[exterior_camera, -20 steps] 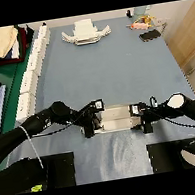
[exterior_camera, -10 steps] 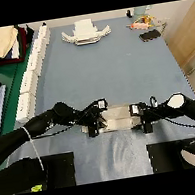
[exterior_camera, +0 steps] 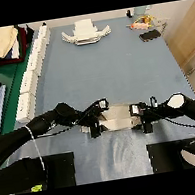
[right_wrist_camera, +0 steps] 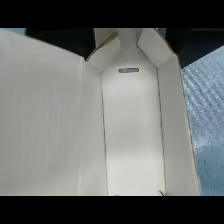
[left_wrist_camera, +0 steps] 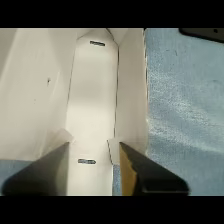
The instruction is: Fold the box.
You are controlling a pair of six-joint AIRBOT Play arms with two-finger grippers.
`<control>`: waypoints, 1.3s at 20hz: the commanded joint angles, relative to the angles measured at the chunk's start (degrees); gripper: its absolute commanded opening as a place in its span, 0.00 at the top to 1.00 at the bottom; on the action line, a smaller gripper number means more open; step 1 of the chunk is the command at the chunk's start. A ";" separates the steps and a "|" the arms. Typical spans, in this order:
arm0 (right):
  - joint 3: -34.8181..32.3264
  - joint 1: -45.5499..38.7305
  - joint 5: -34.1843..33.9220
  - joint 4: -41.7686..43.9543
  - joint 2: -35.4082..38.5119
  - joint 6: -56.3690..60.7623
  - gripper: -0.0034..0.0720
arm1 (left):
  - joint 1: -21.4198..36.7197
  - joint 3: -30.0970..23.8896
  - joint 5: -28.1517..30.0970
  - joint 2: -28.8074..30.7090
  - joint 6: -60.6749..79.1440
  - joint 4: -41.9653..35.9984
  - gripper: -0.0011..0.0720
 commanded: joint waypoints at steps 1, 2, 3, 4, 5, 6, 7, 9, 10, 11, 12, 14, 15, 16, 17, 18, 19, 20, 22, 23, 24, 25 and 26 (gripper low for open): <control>0.07 0.00 -0.02 0.04 -0.02 -0.02 0.27 | 0.09 0.00 -0.52 0.39 -6.97 2.14 0.95; 0.07 -0.02 -0.02 0.07 -0.02 -0.02 0.27 | 0.09 0.02 -0.39 1.07 -11.21 5.35 0.96; 0.07 -0.02 -0.02 0.04 -0.02 -0.02 0.27 | 0.09 0.02 -0.48 2.01 -16.63 9.68 0.96; 0.07 0.00 -0.02 0.04 -0.02 -0.02 0.27 | 0.07 0.02 -1.09 3.21 -22.67 14.08 0.96; 0.07 -0.02 -0.02 0.04 -0.02 -0.02 0.27 | 0.09 0.02 -2.45 4.98 -29.53 18.34 0.96; 0.07 0.00 -0.02 0.04 -0.02 -0.02 0.27 | 0.07 0.02 -3.82 7.06 -35.45 21.27 0.96; 0.07 -0.02 -0.02 0.04 -0.02 -0.02 0.27 | 0.09 0.02 -5.25 9.77 -41.38 23.52 0.96; 0.07 -0.02 -0.02 0.04 -0.02 -0.02 0.27 | 0.26 0.02 -6.23 15.98 -54.77 27.47 0.96; 0.07 -0.02 -0.02 0.04 -0.02 -0.02 0.27 | 0.79 0.02 -6.23 18.97 -62.36 29.18 0.96; 0.07 0.00 -0.02 0.04 -0.02 -0.02 0.27 | 1.81 0.02 -6.29 21.86 -71.41 31.19 0.96; 0.07 0.00 -0.02 0.04 -0.02 -0.02 0.27 | 3.08 0.00 -6.58 24.20 -79.76 33.31 0.96; 0.07 -0.02 -0.02 0.04 -0.02 -0.02 0.27 | 6.27 -0.04 -8.02 27.32 -95.51 38.58 0.96; 0.07 0.00 -0.02 0.04 -0.02 -0.02 0.27 | 8.11 -0.04 -9.55 27.80 -101.31 41.20 0.96; 0.07 -0.02 -0.02 0.04 -0.02 -0.02 0.27 | 10.01 -0.04 -11.41 27.71 -105.35 43.63 0.96; 0.07 -0.02 -0.02 0.04 -0.02 -0.02 0.27 | 12.07 -0.15 -13.57 27.28 -108.89 45.72 0.96; 0.07 -0.02 -0.02 0.04 -0.02 -0.02 0.27 | 13.90 -0.24 -15.67 26.56 -111.38 46.88 0.96; 0.07 -0.02 -0.02 0.04 -0.02 -0.02 0.27 | 15.76 -0.52 -17.55 25.59 -113.15 47.36 0.96; 0.07 -0.02 -0.02 0.04 -0.02 -0.02 0.27 | 17.05 -1.07 -18.49 24.55 -113.90 47.34 0.96; 0.07 0.00 -0.02 0.04 -0.02 -0.02 0.27 | 17.46 -2.60 -18.18 22.01 -113.90 46.64 0.96; 0.07 -0.02 -0.02 0.04 -0.02 -0.02 0.27 | 16.90 -3.37 -17.75 20.57 -113.79 44.96 0.96; 0.07 -0.02 -0.02 0.04 -0.02 -0.02 0.27 | 15.72 -3.82 -16.70 19.17 -112.96 43.41 0.96; 0.07 -0.02 -0.02 0.04 -0.02 -0.02 0.27 | 13.51 -4.17 -14.58 17.79 -112.04 41.99 0.96; 0.07 0.00 -0.02 0.04 -0.02 -0.02 0.27 | 10.91 -4.24 -11.93 16.63 -111.95 41.13 0.96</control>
